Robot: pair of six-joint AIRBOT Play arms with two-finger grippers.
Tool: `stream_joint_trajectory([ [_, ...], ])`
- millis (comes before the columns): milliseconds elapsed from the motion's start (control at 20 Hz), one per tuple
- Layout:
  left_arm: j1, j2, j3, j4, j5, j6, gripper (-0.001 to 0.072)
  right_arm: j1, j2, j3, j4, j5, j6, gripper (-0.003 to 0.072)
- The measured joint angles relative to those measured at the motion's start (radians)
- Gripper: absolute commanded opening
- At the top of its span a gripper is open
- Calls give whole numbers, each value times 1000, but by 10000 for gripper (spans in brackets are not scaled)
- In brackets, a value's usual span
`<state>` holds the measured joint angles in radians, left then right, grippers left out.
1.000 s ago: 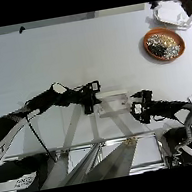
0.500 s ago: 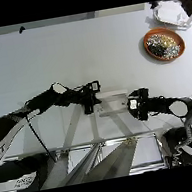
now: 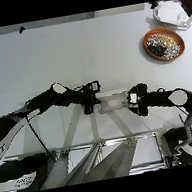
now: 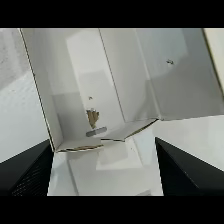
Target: Fold the box and place the chain.
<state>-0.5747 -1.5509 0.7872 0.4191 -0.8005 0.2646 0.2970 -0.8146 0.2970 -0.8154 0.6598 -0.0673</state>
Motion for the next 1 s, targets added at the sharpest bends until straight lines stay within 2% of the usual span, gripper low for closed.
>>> stream_joint_trajectory([
  [300,0,0,0,0,0,0,10,-64,-68,24,57,66,-73,696],
  [1000,0,0,0,0,0,0,10,-77,-249,134,140,129,-236,696],
])
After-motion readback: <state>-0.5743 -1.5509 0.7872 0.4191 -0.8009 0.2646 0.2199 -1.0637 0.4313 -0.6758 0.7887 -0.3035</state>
